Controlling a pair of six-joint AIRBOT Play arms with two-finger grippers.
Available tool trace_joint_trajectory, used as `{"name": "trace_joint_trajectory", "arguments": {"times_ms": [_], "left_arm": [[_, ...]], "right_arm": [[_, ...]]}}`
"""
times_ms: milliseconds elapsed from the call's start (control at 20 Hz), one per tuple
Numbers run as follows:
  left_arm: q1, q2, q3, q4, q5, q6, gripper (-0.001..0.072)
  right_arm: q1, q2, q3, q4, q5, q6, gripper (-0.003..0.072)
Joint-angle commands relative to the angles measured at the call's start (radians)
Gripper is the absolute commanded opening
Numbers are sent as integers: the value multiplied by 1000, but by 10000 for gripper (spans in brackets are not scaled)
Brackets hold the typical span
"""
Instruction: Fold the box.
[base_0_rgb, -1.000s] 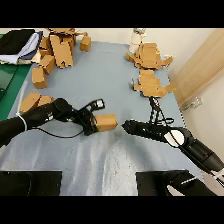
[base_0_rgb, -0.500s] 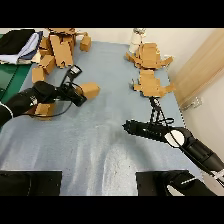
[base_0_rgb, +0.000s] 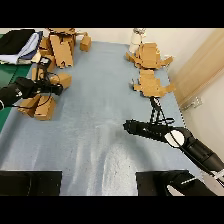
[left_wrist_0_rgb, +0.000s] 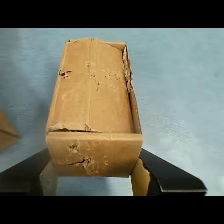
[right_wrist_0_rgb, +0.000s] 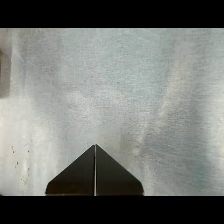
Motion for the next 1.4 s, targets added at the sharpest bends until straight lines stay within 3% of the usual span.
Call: {"name": "trace_joint_trajectory", "arguments": {"times_ms": [0, 300, 600, 650, 700, 750, 1050, 1350], "left_arm": [[65, -19, 16, -4, 61, -40, 600], [110, -37, 18, -6, 73, -84, 600], [109, -55, 18, -6, 10, -84, 602], [109, -55, 19, -1, -6, -83, 603], [109, -55, 18, 3, -23, -83, 711], [109, -55, 18, 5, -38, -83, 720], [119, -41, 19, 71, -142, -91, 720], [196, 48, 19, 148, -248, -171, 720]], "right_arm": [[0, 0, 1, -1, -4, 0, 5], [0, 0, 1, -5, -8, 0, 5], [0, 0, 1, -4, -11, 1, 5], [0, 0, 1, -4, -11, 1, 5], [0, 0, 1, -4, -11, 2, 5], [0, 0, 1, -4, -11, 4, 6], [0, 0, 1, -4, -6, 8, 5], [0, 0, 1, -4, -3, 8, 6]]}}
